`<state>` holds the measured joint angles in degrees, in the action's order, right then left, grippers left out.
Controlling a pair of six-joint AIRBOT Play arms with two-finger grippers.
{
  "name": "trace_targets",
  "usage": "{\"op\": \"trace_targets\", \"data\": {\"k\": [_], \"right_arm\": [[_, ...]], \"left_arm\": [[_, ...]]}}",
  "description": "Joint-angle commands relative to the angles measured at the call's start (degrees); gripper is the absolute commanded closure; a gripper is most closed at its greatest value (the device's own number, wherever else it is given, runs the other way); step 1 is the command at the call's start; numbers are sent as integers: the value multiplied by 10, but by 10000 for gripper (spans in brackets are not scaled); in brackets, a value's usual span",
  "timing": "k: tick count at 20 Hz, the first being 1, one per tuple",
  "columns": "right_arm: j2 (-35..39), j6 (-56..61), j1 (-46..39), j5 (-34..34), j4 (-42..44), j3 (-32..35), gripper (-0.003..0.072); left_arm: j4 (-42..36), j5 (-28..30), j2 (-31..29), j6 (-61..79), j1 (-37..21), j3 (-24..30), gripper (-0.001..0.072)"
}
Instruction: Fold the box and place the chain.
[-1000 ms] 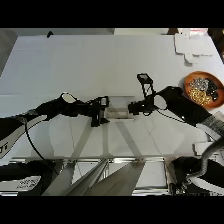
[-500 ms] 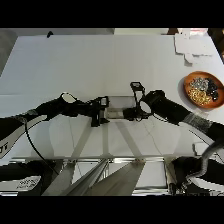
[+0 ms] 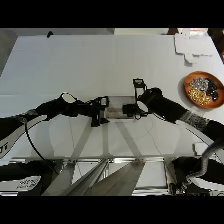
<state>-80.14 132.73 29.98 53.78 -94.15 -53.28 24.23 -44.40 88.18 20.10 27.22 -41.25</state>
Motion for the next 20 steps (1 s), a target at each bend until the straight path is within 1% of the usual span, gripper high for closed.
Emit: {"op": "trace_targets", "data": {"k": [1, 2, 5, 6, 7, 8, 9, 12, 13, 14, 15, 16, 20], "right_arm": [[-4, 16, 1, -18, -3, -1, 372], [-8, 24, 1, -22, -3, -1, 400], [-26, 25, 6, -17, 1, -1, 401], [-32, 25, 8, -17, 1, -1, 439], [-35, 28, 11, -18, 1, -1, 534], [-38, 43, 13, -19, 0, -1, 596], [-38, 60, 13, -22, -1, -1, 679], [-38, 81, 13, -23, -1, -2, 677], [-37, 80, 13, -22, -1, -2, 657], [-34, 80, 13, -23, -1, -2, 563], [-30, 80, 13, -23, -1, -2, 436], [-24, 78, 13, -23, -1, -2, 409], [22, 78, 13, -22, -1, -2, 409]], "left_arm": [[0, 0, 0, 0, 0, 0, 425], [0, 0, 0, 0, 0, 0, 425], [0, 0, 0, 0, 0, 0, 425], [0, 0, 0, 0, 0, 0, 425], [0, 0, 0, 0, 0, 0, 425], [0, 0, 0, 0, 0, 0, 425], [0, 0, 0, 0, 0, 0, 425], [0, 0, 0, 0, 0, 0, 425], [0, 0, 0, 0, 0, 0, 425], [0, 0, 0, 0, 0, 0, 425], [0, 0, 0, 0, 0, 0, 425], [0, 0, 0, 0, 0, 0, 425], [0, 0, 0, 0, 0, 0, 425]]}}
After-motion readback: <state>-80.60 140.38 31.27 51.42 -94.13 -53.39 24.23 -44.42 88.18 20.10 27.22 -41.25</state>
